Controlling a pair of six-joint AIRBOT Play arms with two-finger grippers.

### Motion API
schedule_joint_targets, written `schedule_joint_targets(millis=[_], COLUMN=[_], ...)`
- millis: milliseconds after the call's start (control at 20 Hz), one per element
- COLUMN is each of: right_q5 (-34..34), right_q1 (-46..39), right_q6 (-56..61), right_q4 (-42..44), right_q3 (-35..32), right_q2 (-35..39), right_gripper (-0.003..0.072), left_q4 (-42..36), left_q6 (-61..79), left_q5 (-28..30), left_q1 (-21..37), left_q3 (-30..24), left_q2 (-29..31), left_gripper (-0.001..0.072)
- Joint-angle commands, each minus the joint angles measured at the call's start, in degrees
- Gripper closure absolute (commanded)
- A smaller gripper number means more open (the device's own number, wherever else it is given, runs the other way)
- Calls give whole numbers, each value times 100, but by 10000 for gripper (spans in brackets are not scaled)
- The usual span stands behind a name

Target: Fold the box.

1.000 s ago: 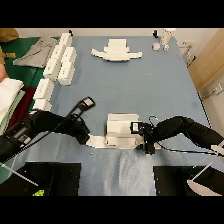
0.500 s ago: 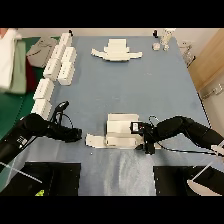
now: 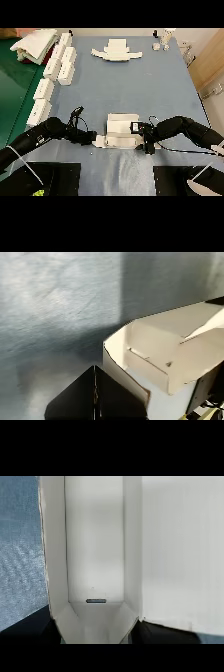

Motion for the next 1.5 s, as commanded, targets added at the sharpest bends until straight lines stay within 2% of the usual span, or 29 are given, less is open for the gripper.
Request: schedule_joint_targets(millis=[0,400,500,550,600,900,1000,1250,1450], right_q5=[2,2,2,2,2,2,2,2,2], right_q1=[0,0,0,0,0,0,0,0,0], right_q6=[0,0,0,0,0,0,0,0,0], right_q4=[2,2,2,2,2,2,2,2,2], right_q3=[4,4,4,4,4,4,4,4,4], right_q2=[-2,-2,-2,-2,-2,-2,-2,-2,-2], right_gripper=[178,179,179,178,178,178,178,179,178], left_q4=[-232,-319,-352,-380,-382,-409,-531,-496,426], left_q6=[-15,-17,-61,-57,-57,-55,-33,-127,-1523], left_q5=[-50,-275,-273,-267,-269,-63,-105,-275,7], left_q1=[-221,-219,-219,-219,-219,-221,-221,-452,-931], left_q3=[245,490,490,492,492,490,492,758,890], left_q2=[-22,20,20,20,20,17,22,46,24], left_gripper=[697,691,320,321,364,364,336,336,337])
